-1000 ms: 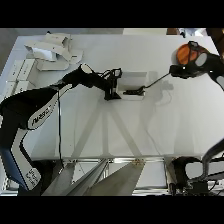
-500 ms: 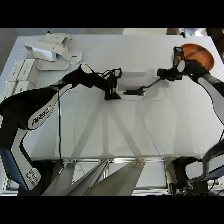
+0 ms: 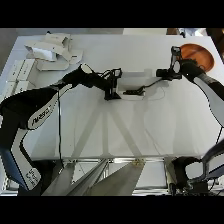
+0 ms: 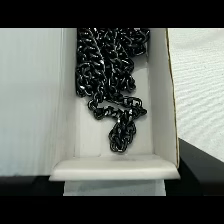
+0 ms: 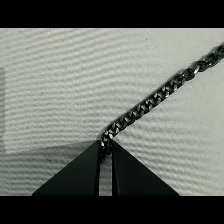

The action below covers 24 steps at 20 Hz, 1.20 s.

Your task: Fold the box and place the chain.

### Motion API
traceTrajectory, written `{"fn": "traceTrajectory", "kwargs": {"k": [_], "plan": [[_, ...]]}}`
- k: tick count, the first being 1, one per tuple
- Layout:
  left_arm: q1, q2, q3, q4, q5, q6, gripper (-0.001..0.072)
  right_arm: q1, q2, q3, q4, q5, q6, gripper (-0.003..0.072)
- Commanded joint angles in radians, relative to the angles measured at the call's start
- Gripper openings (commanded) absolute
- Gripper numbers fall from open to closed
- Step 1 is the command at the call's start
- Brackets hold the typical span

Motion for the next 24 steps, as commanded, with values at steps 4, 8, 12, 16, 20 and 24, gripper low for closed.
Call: {"fn": "traceTrajectory", "kwargs": {"k": [4,8,12,16,20,24], "plan": [[0.001,0.000,0.001,0.000,0.000,0.000,0.0438,0.003,0.069,0.001,-0.048,0.012,-0.023,0.0016],[0.001,0.000,0.001,0.000,0.000,0.000,0.0438,0.003,0.171,0.001,-0.047,0.041,-0.166,0.0016],[0.001,0.000,0.001,0.000,0.000,0.000,0.0438,0.003,0.292,0.001,-0.024,0.187,-0.323,0.0014],[0.001,0.000,0.001,0.000,0.000,0.000,0.0438,0.008,0.381,0.001,0.150,0.355,-0.544,0.0014],[0.001,0.000,0.001,0.000,0.000,0.000,0.0439,0.055,0.401,0.001,0.402,0.462,-0.746,0.0014],[0.001,0.000,0.001,0.000,0.000,0.000,0.0438,0.116,0.401,0.001,0.563,0.437,-0.839,0.0014]]}}
